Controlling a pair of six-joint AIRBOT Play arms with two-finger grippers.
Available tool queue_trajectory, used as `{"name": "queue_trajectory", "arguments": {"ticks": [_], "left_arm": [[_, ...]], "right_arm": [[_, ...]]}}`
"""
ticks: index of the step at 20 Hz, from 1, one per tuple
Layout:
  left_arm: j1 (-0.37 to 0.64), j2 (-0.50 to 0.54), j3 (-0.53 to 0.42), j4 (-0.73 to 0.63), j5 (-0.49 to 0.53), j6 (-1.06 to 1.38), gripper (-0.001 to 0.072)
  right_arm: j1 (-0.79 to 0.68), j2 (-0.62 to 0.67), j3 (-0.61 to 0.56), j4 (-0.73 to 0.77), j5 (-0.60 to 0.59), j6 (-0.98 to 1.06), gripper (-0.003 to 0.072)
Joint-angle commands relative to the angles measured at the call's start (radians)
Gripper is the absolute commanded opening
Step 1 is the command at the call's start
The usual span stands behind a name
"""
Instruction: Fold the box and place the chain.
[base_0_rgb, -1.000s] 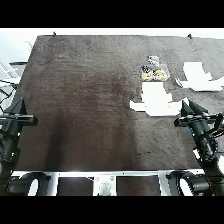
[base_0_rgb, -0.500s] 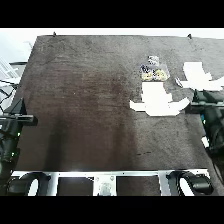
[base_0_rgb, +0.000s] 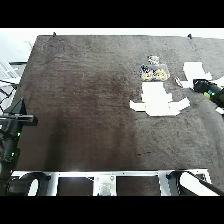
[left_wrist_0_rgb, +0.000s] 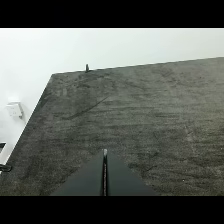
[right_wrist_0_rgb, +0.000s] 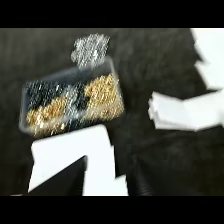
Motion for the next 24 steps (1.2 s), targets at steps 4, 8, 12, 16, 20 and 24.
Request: {"name": "queue_trajectory", "arguments": {"ticks": [4,8,12,16,20,24], "left_arm": [[0.0,0.0,0.001,0.0,0.0,0.0,0.0021],[0.0,0.0,0.001,0.0,0.001,0.0,0.0021],[0.0,0.0,0.001,0.0,0.0,0.0,0.0021],[0.0,0.0,0.001,0.0,0.0,0.0,0.0021],[0.0,0.0,0.001,0.0,0.0,0.0,0.0021],[0.0,0.0,0.001,0.0,0.0,0.0,0.0021]], "right_arm": [[-0.165,-0.251,0.47,-0.616,0.555,0.452,0.0524],[-0.126,-0.483,0.7,-0.659,0.81,0.46,0.0539],[-0.071,-0.615,0.737,-0.663,0.847,0.444,0.0545],[-0.047,-0.671,0.736,-0.677,0.821,0.442,0.0544],[-0.029,-0.702,0.736,-0.675,0.799,0.441,0.0544],[-0.008,-0.752,0.736,-0.629,0.872,0.415,0.0543]]}}
